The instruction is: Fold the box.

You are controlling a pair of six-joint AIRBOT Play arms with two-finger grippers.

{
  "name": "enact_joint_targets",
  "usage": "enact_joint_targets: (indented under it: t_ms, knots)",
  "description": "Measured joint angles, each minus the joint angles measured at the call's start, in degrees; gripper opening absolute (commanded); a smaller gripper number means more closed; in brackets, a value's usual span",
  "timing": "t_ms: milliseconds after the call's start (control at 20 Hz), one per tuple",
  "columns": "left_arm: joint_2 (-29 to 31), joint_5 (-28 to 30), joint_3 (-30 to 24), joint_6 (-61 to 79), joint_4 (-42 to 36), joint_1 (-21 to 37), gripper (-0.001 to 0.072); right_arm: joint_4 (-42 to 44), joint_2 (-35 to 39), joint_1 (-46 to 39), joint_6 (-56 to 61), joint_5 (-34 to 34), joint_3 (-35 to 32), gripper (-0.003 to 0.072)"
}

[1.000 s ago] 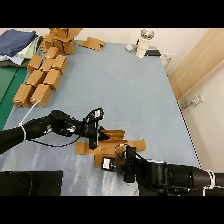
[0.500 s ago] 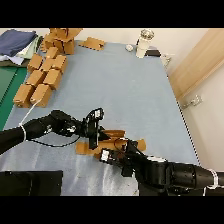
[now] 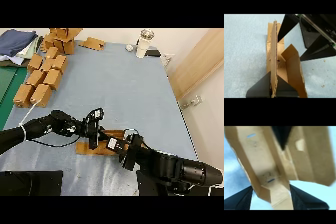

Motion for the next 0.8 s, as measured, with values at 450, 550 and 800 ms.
enact_joint_targets:
  t_ms: [450,550,800]
  knots:
    - [0.0,0.0,0.0,0.0,0.02,0.0,0.0013,-3.34,8.04,-4.46,0.02,8.04,-6.29,0.072]
    - [0.0,0.0,0.0,0.0,0.02,0.0,0.0013,-0.26,9.09,-7.85,-4.35,11.78,-7.48,0.072]
    - [0.0,0.0,0.0,0.0,0.02,0.0,0.0013,23.89,9.79,-21.94,-34.4,17.42,-8.59,0.072]
